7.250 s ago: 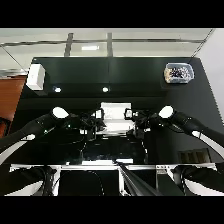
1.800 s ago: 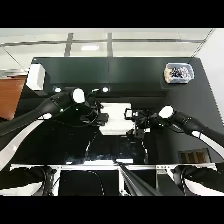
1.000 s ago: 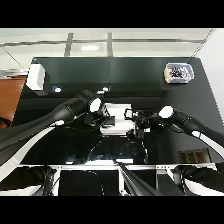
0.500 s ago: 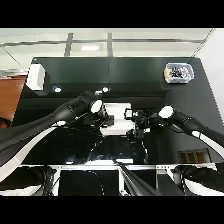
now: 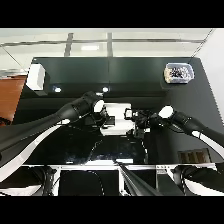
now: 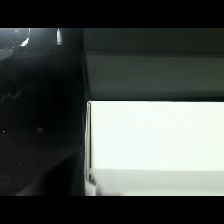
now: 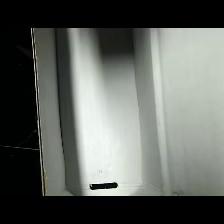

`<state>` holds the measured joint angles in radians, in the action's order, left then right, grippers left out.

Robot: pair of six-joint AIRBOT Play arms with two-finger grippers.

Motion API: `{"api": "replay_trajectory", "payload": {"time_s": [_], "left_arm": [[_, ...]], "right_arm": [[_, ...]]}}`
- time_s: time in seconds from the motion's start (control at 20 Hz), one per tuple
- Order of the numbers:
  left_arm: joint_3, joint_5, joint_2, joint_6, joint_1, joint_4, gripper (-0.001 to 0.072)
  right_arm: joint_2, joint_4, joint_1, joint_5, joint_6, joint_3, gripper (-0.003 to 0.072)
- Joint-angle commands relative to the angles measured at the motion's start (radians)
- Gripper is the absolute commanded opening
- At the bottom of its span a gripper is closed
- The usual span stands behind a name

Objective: Fold the box and place the chain.

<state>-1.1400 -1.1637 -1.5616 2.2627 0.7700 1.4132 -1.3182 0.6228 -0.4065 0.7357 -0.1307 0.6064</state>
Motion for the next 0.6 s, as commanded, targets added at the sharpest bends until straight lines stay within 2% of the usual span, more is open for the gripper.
{"api": "replay_trajectory", "payload": {"time_s": [0.0, 0.05, 0.2, 0.25, 0.3, 0.35, 0.55], "left_arm": [[-0.007, 0.006, -0.005, 0.0, 0.0, -0.004, 0.0081], [-0.007, 0.007, -0.005, 0.0, 0.0, -0.004, 0.0023], [-0.013, 0.007, -0.005, 0.0, 0.0, -0.004, 0.0025], [-0.017, 0.006, -0.005, 0.0, 0.0, -0.004, 0.008], [-0.021, 0.006, -0.005, 0.0, 0.0, -0.004, 0.0265], [-0.025, 0.004, -0.005, 0.0, 0.0, -0.002, 0.04], [-0.029, -0.001, -0.005, 0.0, 0.0, 0.016, 0.0406]], "right_arm": [[-0.001, -0.001, 0.0, 0.0, 0.0, 0.0, 0.0129], [-0.001, -0.001, 0.0, 0.0, 0.0, 0.0, 0.013], [-0.001, -0.001, 0.0, 0.0, 0.0, 0.0, 0.0129], [-0.001, -0.001, 0.0, 0.001, 0.0, 0.0, 0.0129], [-0.001, -0.001, 0.0, 0.0, 0.0, 0.0, 0.0129], [-0.001, -0.001, 0.0, 0.0, 0.0, 0.0, 0.0129], [-0.001, -0.001, 0.0, 0.001, 0.0, 0.0, 0.0129]]}}
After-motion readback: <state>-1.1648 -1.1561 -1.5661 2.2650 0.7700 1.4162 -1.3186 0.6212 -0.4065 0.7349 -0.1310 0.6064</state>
